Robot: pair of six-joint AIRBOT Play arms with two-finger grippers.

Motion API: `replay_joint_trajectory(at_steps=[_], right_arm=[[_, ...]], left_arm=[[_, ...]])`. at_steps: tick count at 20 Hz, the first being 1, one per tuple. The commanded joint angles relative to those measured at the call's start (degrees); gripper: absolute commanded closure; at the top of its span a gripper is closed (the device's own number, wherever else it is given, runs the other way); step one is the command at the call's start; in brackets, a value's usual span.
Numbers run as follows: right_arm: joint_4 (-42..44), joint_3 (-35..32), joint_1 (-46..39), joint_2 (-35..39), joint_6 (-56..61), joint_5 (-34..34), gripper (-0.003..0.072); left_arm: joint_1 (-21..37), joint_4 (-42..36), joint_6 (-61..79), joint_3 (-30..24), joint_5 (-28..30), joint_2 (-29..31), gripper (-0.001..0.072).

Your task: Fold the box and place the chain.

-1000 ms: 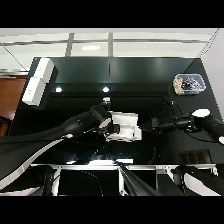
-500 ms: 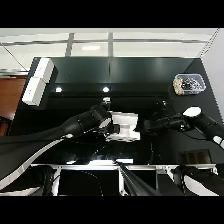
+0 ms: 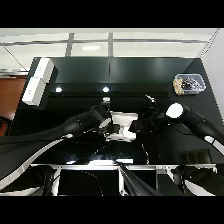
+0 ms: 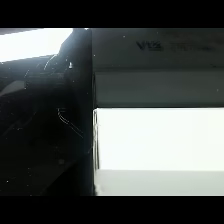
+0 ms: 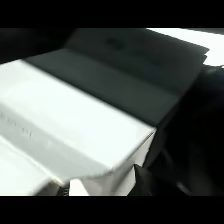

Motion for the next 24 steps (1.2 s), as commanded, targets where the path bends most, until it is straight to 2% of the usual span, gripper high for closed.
replay_joint_trajectory(at_steps=[1, 3, 5, 10, 11, 12, 21, 24], right_arm=[[-15.2, 3.5, 5.9, 0.0, 15.4, -0.1, 0.0249], [-20.9, 5.0, 8.7, -0.2, 21.6, 1.0, 0.0256], [-25.2, 6.8, 11.2, -1.4, 27.2, 3.5, 0.0318], [-28.4, 10.8, 16.3, -5.9, 34.7, 6.1, 0.0320], [-28.5, 10.9, 16.7, -6.2, 36.0, 6.4, 0.0403], [-28.6, 11.0, 16.9, -6.6, 36.5, 6.8, 0.0442], [-29.2, 11.3, 17.0, -9.4, 42.6, 9.9, 0.0442], [-29.1, 11.3, 17.2, -10.0, 42.8, 8.9, 0.0442]], left_arm=[[0.0, 0.0, 0.0, 0.0, 0.1, 0.0, 0.0677], [0.0, 0.0, 0.0, 0.0, 0.2, 0.0, 0.0677], [0.0, 0.0, 0.0, 0.0, 0.2, 0.0, 0.0677], [0.0, 0.0, 0.0, 0.0, 0.2, 0.0, 0.0677], [0.0, 0.0, 0.0, 0.0, 0.2, 0.0, 0.0677], [0.0, 0.0, 0.0, 0.0, 0.2, 0.0, 0.0677], [0.0, 0.0, 0.0, 0.0, 0.2, 0.0, 0.0677], [0.0, 0.0, 0.0, 0.0, 0.2, 0.0, 0.0677]])
